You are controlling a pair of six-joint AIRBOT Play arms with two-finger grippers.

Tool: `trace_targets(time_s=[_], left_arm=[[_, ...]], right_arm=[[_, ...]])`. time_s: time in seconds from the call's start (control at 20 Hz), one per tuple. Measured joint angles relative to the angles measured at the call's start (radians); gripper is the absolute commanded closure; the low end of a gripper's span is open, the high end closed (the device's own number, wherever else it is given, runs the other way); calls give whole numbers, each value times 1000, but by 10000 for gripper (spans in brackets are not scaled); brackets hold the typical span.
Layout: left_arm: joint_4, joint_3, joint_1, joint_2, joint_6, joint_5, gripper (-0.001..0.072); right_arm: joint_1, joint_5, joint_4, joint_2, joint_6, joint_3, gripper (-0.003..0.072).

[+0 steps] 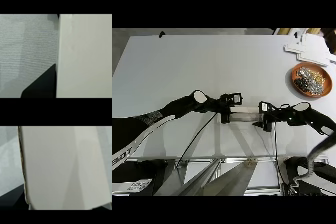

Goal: Fold the box and place the chain.

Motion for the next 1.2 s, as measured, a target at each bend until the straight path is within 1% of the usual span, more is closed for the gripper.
trace_targets(time_s=[0.6, 0.65, 0.7, 0.75, 0.8, 0.95, 1.1, 1.15, 1.2], left_arm=[[-1, 0, 0, 0, 0, -5, 695], [-1, 0, 0, 0, 0, -9, 595], [2, 0, 0, 0, -3, -10, 347], [8, -1, 2, 2, -2, -13, 131], [8, 0, 5, 11, -2, -10, 76], [32, 0, 23, 44, -26, -24, 79], [135, -1, 54, 101, -112, -61, 92], [185, -1, 64, 122, -155, -82, 149], [237, -1, 71, 147, -204, -111, 338]], right_arm=[[0, -1, 0, 0, 0, 0, 259], [0, -1, 0, 0, 0, 0, 259], [0, -1, 0, 0, 0, 0, 259], [0, -1, 0, 0, 0, 0, 259], [0, -2, -3, 0, -3, 0, 259], [0, 0, -2, 0, 0, 0, 259], [1, -2, 0, -1, 2, 0, 259], [1, -2, 0, -1, 2, 0, 259], [1, -2, 0, -1, 2, 0, 259]])
